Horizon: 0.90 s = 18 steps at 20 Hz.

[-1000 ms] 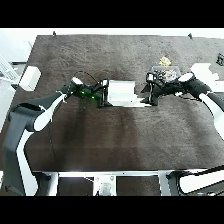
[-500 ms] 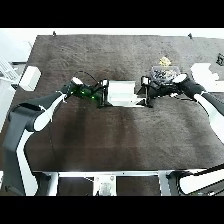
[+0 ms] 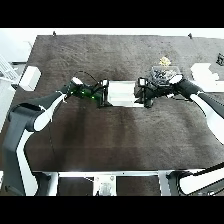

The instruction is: Fold the box and place the chain.

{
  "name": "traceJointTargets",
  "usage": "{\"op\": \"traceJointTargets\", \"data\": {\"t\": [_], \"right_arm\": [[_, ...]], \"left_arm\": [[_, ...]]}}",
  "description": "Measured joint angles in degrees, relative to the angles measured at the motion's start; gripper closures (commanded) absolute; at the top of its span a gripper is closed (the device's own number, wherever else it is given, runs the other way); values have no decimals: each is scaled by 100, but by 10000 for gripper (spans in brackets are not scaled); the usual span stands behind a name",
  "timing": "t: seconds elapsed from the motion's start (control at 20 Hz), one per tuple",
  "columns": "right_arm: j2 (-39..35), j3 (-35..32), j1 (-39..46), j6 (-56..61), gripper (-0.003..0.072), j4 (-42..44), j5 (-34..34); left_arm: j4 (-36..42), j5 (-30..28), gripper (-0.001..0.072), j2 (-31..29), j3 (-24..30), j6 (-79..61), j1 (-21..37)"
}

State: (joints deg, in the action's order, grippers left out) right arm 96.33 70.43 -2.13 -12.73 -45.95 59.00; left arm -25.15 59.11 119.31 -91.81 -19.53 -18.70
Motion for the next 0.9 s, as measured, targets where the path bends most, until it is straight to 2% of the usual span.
{"op": "traceJointTargets", "data": {"t": [0.55, 0.6, 0.65, 0.7, 0.9], "right_arm": [[164, 0, -319, -2, 371, 656, -289], [179, 0, -323, -2, 279, 664, -293], [190, 0, -328, 0, 123, 680, -291], [201, 0, -332, -9, 100, 680, -289], [214, 0, -334, -35, 99, 693, -352]], "left_arm": [[7, 0, 184, -2, 0, 0, 0], [7, 0, 184, -2, 0, 0, 0], [9, 0, 184, -2, 0, 0, 0], [9, 0, 184, -2, 0, -4, -2], [13, -2, 184, -2, 0, -2, -2]]}}
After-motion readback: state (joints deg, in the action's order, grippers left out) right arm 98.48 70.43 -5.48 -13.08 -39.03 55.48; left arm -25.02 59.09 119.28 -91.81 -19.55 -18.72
